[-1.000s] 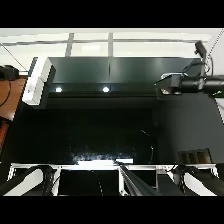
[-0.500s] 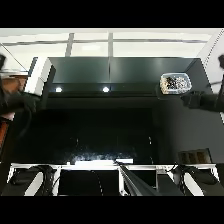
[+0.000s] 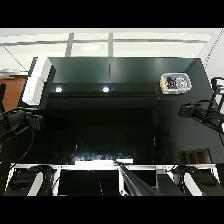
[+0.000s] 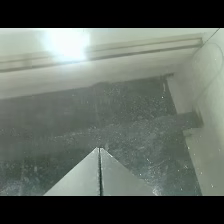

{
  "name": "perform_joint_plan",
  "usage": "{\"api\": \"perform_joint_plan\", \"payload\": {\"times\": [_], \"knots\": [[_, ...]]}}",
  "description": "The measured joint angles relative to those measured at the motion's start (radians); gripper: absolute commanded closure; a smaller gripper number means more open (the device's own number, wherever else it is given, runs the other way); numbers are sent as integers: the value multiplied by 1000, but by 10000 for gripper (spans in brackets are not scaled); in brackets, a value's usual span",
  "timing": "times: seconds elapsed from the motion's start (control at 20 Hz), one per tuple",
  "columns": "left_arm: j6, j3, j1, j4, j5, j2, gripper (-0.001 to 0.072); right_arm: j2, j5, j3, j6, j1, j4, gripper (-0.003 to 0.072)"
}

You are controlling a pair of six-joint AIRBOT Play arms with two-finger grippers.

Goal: Fold the box and place the chain.

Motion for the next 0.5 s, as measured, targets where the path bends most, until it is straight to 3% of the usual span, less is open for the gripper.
{"api": "perform_joint_plan", "payload": {"times": [0.5], "knots": [[-4,-10,-1,0,15,16,678,4,-28,-12,3,0,-8,660]]}}
